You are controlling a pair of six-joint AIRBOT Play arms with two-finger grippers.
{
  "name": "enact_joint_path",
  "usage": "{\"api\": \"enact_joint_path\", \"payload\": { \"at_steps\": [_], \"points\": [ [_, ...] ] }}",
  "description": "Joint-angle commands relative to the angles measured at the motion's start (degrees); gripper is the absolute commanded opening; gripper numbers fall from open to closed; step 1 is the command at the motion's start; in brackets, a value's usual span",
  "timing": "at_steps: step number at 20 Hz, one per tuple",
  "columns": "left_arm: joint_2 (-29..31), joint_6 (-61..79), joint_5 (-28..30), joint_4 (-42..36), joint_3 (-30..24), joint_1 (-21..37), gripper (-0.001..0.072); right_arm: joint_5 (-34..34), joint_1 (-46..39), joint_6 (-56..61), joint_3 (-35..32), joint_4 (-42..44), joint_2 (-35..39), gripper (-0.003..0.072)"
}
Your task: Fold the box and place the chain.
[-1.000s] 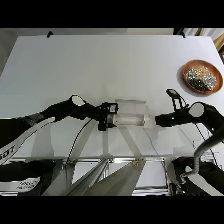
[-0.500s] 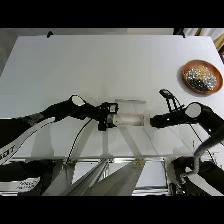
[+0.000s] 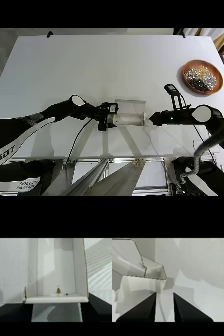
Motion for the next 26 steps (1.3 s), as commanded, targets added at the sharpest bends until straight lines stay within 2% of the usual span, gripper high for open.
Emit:
{"api": "enact_joint_path", "payload": {
  "at_steps": [1, 5, 8, 10, 19, 26],
  "points": [
    [0.00, 0.00, 0.02, 0.02, 0.02, 0.02, 0.0256, 0.04, 2.32, 0.00, 0.04, 1.14, 0.87, 0.0243],
    [0.00, 0.00, 0.02, 0.02, 0.02, 0.02, 0.0256, -0.72, 5.35, 0.63, 0.04, 2.60, 0.68, 0.0468],
    [0.00, 0.00, 0.00, 0.02, 0.02, 0.02, 0.0256, -0.76, 5.33, 4.61, 0.04, -1.25, -0.44, 0.0483],
    [0.00, 0.00, 0.00, 0.02, 0.02, 0.02, 0.0256, -1.01, 5.35, 6.80, 0.04, -3.28, -1.36, 0.0568],
    [0.00, 0.00, 0.00, 0.02, 0.02, 0.02, 0.0256, -3.32, 5.33, 8.07, 0.07, -3.04, -2.62, 0.0586],
    [0.00, 0.00, 0.02, 0.02, 0.02, 0.02, 0.0256, 1.20, 5.16, 7.98, 0.96, -6.16, 4.33, 0.0572]
  ]
}}
